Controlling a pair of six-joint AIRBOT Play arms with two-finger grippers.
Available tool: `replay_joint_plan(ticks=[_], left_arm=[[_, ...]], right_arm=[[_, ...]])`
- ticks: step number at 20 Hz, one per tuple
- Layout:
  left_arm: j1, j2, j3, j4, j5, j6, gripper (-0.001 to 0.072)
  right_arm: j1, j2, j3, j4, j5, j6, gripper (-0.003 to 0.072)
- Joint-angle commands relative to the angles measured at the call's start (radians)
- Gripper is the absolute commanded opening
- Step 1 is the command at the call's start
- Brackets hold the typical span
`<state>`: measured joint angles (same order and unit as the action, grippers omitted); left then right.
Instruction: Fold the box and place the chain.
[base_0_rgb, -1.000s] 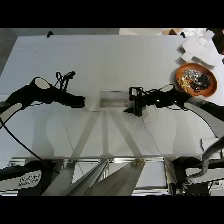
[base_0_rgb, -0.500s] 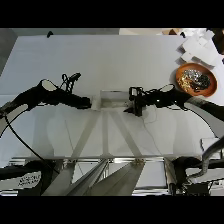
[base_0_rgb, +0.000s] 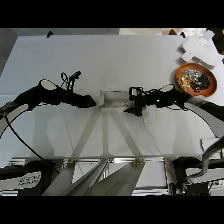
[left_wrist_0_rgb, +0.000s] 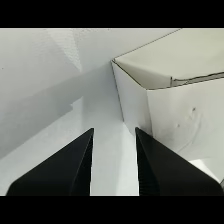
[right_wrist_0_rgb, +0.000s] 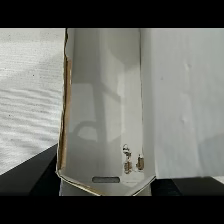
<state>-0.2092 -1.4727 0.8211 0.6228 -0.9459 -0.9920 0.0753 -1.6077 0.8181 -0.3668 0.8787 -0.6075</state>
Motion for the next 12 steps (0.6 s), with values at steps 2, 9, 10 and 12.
replay_joint_plan(ticks=[2,9,10,12], left_arm=[[0.018,0.001,0.0,-0.042,-0.005,0.033,0.0313],[0.033,0.001,0.0,-0.204,-0.024,0.141,0.0354],[0.033,0.001,0.0,-0.203,-0.025,0.144,0.0354],[0.033,0.001,0.0,-0.203,-0.036,0.144,0.0354]], right_arm=[[0.0,0.0,0.0,0.0,0.0,0.0,0.0371],[0.0,0.0,0.0,0.0,0.0,0.0,0.0371],[0.0,0.0,0.0,0.0,0.0,0.0,0.0371],[0.0,0.0,0.0,0.0,0.0,0.0,0.0371]])
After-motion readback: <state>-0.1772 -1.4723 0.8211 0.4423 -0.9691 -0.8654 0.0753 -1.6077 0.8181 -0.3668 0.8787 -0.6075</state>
